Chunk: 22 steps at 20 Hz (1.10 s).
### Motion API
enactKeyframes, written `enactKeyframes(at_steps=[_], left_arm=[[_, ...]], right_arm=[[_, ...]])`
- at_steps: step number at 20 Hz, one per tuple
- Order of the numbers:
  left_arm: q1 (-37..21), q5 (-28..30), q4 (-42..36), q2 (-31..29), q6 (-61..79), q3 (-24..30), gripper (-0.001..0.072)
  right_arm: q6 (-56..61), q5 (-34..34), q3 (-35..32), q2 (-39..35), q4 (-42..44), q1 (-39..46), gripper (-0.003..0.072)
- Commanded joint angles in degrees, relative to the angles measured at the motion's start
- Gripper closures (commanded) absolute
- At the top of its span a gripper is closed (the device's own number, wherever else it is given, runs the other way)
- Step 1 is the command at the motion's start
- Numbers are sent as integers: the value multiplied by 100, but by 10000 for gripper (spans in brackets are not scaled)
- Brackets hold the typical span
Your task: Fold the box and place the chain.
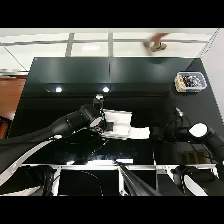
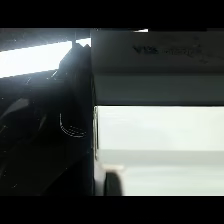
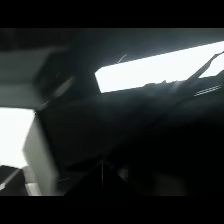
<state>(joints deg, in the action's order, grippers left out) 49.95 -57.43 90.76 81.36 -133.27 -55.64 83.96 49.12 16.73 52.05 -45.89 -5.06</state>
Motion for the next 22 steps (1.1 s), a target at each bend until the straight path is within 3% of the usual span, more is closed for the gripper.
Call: enactKeyframes(at_steps=[1,4,10,11,13,14,18,22], left_arm=[[-4,2,4,0,-2,-2,681],[-4,0,4,0,-2,-2,681],[-4,2,4,0,-2,-2,681],[-4,2,4,0,-2,-2,681],[-4,4,4,0,-2,-2,681],[-4,4,4,0,-2,-2,681],[-4,0,4,0,-2,-2,681],[-4,4,4,0,-2,-2,681]], right_arm=[[-914,13,-98,619,1526,-328,673],[-1360,153,111,949,1825,-382,672],[-1978,1176,953,1008,1829,-374,655],[-1978,1274,1091,1005,1832,-374,506],[-1974,1451,1272,1005,1834,-376,140],[-1976,1502,1309,1005,1847,-382,104],[-1969,1375,1316,1005,1836,-603,104],[-1764,662,1320,1005,1834,-1099,106]])
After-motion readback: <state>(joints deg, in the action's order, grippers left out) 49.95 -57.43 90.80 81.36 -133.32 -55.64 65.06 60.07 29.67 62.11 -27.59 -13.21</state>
